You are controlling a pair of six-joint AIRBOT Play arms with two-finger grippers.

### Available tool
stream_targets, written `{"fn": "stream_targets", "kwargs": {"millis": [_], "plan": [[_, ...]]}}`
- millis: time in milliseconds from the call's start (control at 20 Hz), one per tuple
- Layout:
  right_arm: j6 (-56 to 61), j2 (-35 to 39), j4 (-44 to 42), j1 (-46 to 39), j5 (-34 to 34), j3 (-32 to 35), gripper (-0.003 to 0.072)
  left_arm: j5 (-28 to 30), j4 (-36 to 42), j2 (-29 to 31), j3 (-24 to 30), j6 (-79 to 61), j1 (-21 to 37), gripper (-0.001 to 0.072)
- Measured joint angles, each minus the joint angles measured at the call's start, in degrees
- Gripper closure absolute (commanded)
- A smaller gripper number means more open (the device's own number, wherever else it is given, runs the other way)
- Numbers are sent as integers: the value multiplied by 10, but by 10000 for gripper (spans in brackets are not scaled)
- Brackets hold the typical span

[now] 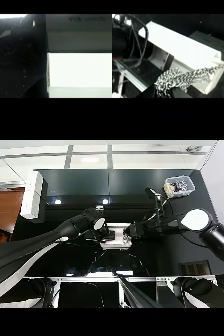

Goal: Fold the box and place the chain.

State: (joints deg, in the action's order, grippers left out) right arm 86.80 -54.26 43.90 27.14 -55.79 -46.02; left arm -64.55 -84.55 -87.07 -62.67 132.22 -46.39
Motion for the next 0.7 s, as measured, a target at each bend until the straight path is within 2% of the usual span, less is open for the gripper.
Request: {"fn": "stream_targets", "kwargs": {"millis": [50,100,150,300,450,650,700], "plan": [[0,-2,0,3,10,2,613,0,0,0,0,0,0,682],[1,-2,0,5,17,3,364,0,0,0,0,0,0,682],[1,-3,-3,7,24,4,309,0,0,0,0,0,0,682],[1,-4,0,3,32,6,309,0,0,0,0,1,0,682],[1,-4,28,-36,33,7,309,0,0,0,0,0,0,682],[6,-5,162,-122,48,8,307,0,0,0,0,0,0,681],[24,-6,216,-142,63,9,273,0,0,0,0,0,0,681]]}}
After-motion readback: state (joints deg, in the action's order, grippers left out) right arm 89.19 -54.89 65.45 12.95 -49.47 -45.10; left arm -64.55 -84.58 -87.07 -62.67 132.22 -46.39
